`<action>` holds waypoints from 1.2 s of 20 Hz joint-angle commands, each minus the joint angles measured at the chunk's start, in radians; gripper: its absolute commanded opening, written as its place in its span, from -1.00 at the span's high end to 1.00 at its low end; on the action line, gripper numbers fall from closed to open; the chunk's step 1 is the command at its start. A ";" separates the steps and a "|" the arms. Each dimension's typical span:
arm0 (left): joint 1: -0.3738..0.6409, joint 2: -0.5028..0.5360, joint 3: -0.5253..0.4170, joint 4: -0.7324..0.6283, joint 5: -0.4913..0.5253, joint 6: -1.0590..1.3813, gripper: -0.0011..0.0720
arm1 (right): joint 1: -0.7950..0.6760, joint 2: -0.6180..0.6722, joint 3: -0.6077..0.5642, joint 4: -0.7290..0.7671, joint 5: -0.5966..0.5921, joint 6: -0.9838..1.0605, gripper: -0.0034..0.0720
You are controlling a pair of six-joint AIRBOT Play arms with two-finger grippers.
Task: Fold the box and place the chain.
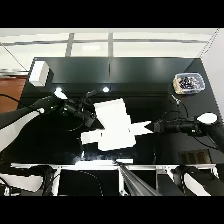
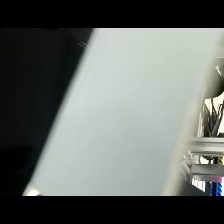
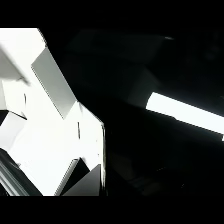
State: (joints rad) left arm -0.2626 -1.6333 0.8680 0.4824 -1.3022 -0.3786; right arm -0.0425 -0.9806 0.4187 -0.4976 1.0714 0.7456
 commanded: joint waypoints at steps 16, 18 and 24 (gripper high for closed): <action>-0.004 -0.030 0.060 0.015 -0.089 0.031 0.90 | -0.041 0.001 0.032 -0.021 0.105 0.006 -0.46; -0.006 -0.024 0.060 0.015 -0.116 0.031 0.91 | -0.092 0.001 0.096 -0.057 0.202 0.006 -0.64; -0.072 0.139 0.034 -0.023 -0.024 0.083 0.92 | -0.144 0.001 0.283 -0.211 0.298 -0.003 -0.58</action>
State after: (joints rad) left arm -0.3008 -1.5768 0.9180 0.4919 -1.3689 -0.3412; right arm -0.1699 -0.9806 0.6300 -0.6388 1.3197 0.7498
